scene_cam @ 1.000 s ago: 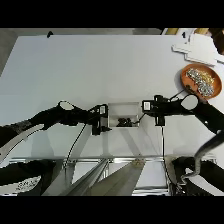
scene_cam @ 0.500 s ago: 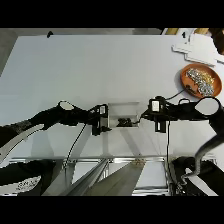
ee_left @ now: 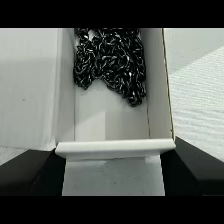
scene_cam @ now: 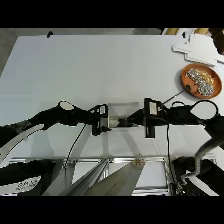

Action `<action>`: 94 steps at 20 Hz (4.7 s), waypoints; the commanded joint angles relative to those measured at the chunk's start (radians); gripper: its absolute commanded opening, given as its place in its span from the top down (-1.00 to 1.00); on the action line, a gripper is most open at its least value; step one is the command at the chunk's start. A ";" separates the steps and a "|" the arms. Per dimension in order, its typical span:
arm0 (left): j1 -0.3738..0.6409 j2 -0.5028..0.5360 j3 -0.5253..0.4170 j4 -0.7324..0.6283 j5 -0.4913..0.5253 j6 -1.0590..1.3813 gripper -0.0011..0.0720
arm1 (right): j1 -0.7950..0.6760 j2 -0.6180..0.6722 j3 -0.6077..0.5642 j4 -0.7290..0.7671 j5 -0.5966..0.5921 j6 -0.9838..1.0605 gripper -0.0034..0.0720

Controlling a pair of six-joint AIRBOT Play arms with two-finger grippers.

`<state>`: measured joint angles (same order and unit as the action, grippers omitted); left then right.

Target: Fold the box and place the chain.

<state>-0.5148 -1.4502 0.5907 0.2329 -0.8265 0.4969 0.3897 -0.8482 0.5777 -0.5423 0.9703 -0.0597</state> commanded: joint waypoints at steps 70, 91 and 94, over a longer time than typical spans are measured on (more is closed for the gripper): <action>0.000 0.000 0.000 0.000 0.000 0.000 0.94 | -0.281 -0.390 -0.017 -0.445 -0.170 -0.211 0.70; 0.000 0.000 0.000 0.000 0.000 0.000 0.94 | -0.176 -0.042 -0.017 0.111 0.132 -0.124 0.87; 0.000 0.000 0.000 0.000 0.000 0.000 0.94 | -0.033 -0.042 -0.017 0.122 0.005 -0.124 0.87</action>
<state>-0.5148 -1.4502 0.5907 0.2329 -0.8268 0.4973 0.2504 -0.9039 0.5598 -0.5030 1.0664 -0.1867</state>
